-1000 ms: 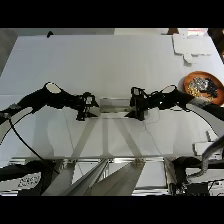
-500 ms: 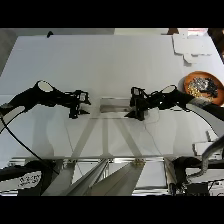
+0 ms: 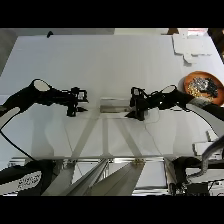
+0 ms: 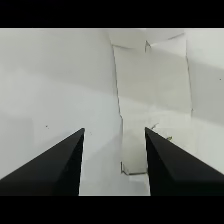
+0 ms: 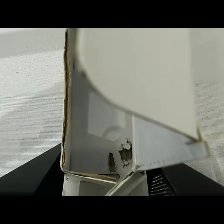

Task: Fold the box and place the chain.

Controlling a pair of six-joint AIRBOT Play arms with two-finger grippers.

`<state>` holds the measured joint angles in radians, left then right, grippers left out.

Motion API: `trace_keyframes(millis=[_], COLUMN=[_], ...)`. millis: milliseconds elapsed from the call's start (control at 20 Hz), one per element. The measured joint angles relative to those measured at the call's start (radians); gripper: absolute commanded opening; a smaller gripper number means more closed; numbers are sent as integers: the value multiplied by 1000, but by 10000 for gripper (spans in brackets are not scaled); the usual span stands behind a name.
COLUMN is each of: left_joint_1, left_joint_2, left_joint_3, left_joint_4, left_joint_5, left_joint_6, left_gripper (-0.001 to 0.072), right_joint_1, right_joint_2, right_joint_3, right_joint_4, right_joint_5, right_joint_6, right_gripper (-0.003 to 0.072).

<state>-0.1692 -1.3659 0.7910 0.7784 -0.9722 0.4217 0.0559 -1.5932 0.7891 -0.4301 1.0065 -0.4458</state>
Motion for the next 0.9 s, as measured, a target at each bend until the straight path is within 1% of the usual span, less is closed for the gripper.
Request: trace_keyframes(millis=[200, 350, 450, 550, 700, 900], left_joint_1=[-5, -27, -45, -64, -81, -113], left_joint_2=[26, 31, 32, 31, 16, -9], left_joint_3=[0, 0, 0, 0, 0, 0], left_joint_4=[-97, -152, -165, -147, -79, 2], left_joint_5=[-68, -91, -85, -60, -14, 9], left_joint_6=[13, 20, 19, -9, -89, -150], left_gripper=[397, 394, 329, 329, 329, 330], right_joint_1=[0, 0, 0, 0, 0, 0], right_joint_2=[0, 0, 0, 0, 0, 0], right_joint_3=[0, 0, 0, 0, 0, 0], right_joint_4=[0, 0, 1, 1, 1, 1], right_joint_5=[0, 0, 0, 0, 0, 0], right_joint_6=[0, 0, 0, 0, 0, 0], right_gripper=[399, 399, 399, 399, 399, 399])
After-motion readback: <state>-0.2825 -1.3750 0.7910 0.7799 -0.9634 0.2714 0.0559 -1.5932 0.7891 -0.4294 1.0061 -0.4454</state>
